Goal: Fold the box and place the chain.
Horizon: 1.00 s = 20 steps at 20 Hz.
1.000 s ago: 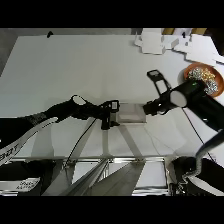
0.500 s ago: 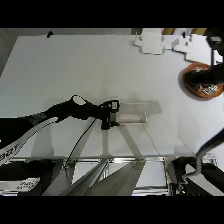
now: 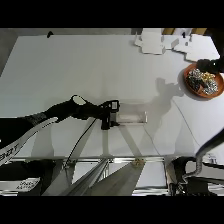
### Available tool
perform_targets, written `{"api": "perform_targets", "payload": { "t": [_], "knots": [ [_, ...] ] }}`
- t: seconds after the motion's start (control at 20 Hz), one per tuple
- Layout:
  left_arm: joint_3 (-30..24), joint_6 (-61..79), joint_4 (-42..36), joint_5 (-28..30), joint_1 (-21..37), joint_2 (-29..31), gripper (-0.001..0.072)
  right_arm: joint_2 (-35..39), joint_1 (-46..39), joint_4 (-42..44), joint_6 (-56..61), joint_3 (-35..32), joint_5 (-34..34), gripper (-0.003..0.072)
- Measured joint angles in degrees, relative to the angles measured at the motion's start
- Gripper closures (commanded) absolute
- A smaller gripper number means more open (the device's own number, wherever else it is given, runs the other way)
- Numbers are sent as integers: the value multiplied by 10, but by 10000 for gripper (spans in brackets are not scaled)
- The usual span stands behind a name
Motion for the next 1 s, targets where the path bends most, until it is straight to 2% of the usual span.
{"api": "perform_targets", "payload": {
  "t": [0.2,0.45,1.0],
  "knots": [
    [0,0,0,0,0,0,437,-62,-5,4,-4,33,20,468],
    [0,0,0,0,0,0,437,-109,-7,22,-6,42,39,468],
    [0,0,0,0,0,0,437,-133,-7,31,-6,44,59,467]
  ]
}}
